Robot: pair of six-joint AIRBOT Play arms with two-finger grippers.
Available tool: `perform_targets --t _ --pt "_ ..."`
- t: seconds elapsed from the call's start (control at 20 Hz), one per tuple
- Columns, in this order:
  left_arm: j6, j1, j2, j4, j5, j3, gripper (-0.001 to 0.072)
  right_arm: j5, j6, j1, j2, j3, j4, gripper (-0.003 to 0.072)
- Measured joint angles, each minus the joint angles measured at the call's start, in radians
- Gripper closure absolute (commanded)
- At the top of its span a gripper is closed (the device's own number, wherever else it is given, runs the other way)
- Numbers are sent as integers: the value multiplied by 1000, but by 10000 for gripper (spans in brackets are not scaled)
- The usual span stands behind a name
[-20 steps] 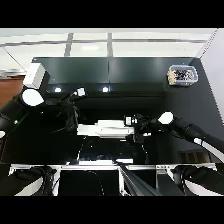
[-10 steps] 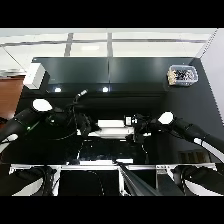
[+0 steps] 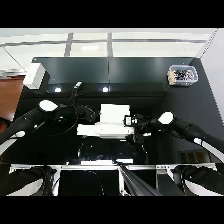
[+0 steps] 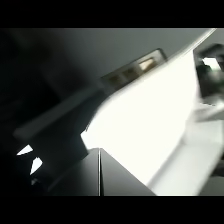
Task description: Fold the box and place the chain.
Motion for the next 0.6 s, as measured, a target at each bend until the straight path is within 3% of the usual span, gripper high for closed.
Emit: perform_targets --t 0.35,0.6 --pt "-34 -5 -111 -4 -27 8 685 0 1 0 0 0 2 551" --pt "-42 40 -108 76 -184 116 687 3 -2 0 0 0 -1 552"
